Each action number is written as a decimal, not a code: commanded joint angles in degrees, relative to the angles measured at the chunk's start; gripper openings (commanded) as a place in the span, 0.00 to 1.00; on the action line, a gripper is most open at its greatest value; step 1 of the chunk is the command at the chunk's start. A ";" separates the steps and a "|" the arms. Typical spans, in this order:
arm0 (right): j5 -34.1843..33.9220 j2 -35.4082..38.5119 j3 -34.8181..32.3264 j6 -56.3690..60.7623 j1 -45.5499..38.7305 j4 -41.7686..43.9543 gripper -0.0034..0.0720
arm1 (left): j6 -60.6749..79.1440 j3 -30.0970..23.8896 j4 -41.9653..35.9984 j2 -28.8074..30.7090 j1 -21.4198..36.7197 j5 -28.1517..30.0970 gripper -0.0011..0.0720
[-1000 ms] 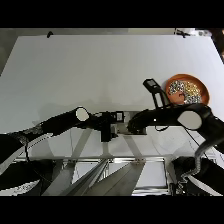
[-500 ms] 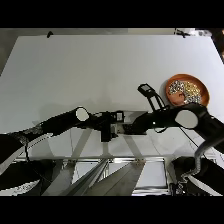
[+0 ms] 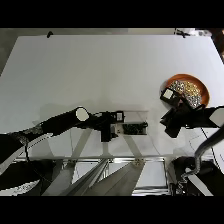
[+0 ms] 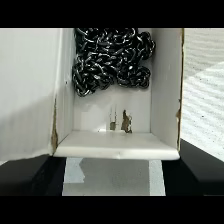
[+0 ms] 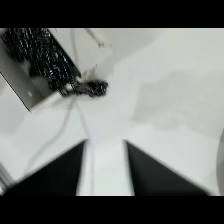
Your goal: Fold the box and place the chain.
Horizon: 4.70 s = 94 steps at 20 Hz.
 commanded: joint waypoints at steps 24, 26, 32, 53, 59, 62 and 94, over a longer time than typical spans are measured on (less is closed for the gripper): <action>-12.98 -25.55 -6.14 -39.85 1.14 16.76 0.06 | 0.02 0.02 0.00 0.04 -0.04 0.02 0.47; -12.98 -23.30 -6.14 -36.00 1.07 13.51 0.06 | 0.02 0.02 0.00 0.07 -0.04 0.00 0.47; -11.30 -8.50 -6.14 -24.79 1.09 2.82 0.06 | 0.00 0.02 0.00 0.04 -0.04 0.02 0.47; -11.37 -14.56 -3.72 -3.56 11.65 30.51 0.56 | 0.02 0.02 0.00 0.07 -0.04 0.00 0.47; 15.45 -12.44 11.56 -1.07 5.51 28.52 0.45 | 0.02 0.02 -0.02 0.04 -0.04 0.00 0.47; 22.01 -14.62 20.44 -1.14 3.91 20.92 0.10 | 0.02 0.02 -0.02 0.04 -0.04 0.00 0.47; -1.16 -26.95 15.43 -8.24 14.21 11.93 0.64 | 0.02 0.02 0.00 0.04 -0.04 0.02 0.47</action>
